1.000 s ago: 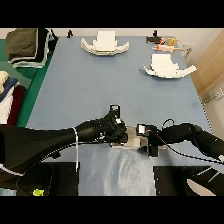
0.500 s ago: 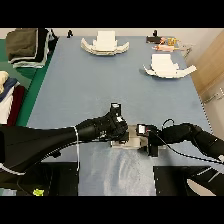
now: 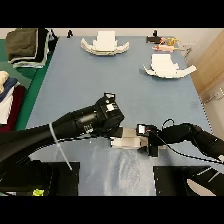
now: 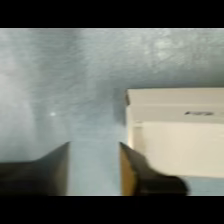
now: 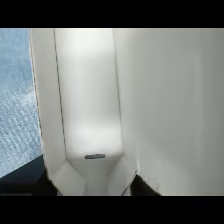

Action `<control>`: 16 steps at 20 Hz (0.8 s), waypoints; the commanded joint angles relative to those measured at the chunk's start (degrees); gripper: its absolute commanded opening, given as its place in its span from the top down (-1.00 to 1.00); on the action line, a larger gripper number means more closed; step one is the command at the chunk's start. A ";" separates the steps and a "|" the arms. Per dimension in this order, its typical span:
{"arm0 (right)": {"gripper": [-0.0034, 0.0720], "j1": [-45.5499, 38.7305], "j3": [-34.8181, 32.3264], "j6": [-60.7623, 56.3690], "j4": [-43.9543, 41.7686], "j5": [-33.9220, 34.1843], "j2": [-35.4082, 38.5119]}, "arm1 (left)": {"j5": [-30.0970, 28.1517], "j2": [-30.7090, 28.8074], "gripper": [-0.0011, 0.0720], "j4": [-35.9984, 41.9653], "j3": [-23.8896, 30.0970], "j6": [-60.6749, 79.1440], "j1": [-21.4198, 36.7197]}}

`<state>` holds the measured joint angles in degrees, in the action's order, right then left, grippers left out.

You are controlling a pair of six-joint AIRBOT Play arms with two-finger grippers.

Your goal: Fold the box.

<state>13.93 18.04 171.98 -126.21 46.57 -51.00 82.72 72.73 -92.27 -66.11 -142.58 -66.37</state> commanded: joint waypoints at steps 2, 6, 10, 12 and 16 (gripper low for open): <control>-0.43 0.02 0.02 -0.02 -0.02 -0.02 0.00 | 17.94 -4.22 0.93 -0.04 -0.59 4.96 0.07; -0.43 0.02 0.02 0.00 -0.02 -0.02 0.00 | 19.06 -4.35 0.93 8.52 -0.28 19.89 2.03; -0.43 0.02 0.04 0.00 -0.02 -0.02 0.00 | 9.99 -4.35 0.94 18.21 -0.28 35.89 4.90; -0.43 0.02 0.04 0.00 -0.02 -0.02 0.00 | 7.10 -4.52 0.93 18.18 -0.28 40.48 4.94; -0.43 0.02 0.04 0.00 -0.02 -0.02 0.00 | 1.53 -8.00 0.93 18.27 1.25 45.48 4.96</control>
